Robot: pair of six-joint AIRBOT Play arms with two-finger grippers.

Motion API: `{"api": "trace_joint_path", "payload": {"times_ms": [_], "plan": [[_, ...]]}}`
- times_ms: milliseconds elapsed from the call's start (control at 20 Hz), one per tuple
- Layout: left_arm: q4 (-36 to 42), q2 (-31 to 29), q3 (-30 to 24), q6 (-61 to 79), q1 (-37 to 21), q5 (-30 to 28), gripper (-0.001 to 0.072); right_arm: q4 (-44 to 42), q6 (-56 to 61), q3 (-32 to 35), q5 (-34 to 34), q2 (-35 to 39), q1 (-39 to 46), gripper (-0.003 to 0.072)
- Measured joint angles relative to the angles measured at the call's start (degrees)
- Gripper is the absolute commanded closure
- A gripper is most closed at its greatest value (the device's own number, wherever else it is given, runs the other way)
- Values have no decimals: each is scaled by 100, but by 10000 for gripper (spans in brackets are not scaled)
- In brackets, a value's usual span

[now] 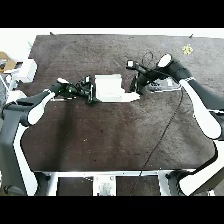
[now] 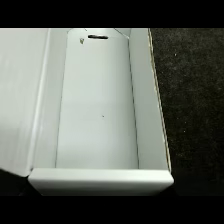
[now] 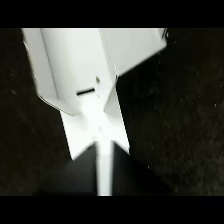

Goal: Fold the box and place the chain.

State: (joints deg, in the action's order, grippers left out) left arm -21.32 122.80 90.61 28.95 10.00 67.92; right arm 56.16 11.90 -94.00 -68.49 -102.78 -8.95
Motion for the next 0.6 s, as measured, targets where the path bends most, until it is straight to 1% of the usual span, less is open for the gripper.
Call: {"api": "trace_joint_path", "payload": {"times_ms": [50, 250, 400, 600], "plan": [[0, 0, 0, 0, 0, 0, 417, -284, 4, 0, -57, 44, -7, 686], [4, 0, 0, 0, 0, 2, 417, -1729, -514, 0, -111, -72, -11, 684], [9, 0, 0, 0, 0, 2, 417, -2640, -1001, 0, 245, -348, -11, 684], [22, 0, 0, 0, 0, 2, 417, -3130, -1408, 0, 951, -699, 9, 684]]}}
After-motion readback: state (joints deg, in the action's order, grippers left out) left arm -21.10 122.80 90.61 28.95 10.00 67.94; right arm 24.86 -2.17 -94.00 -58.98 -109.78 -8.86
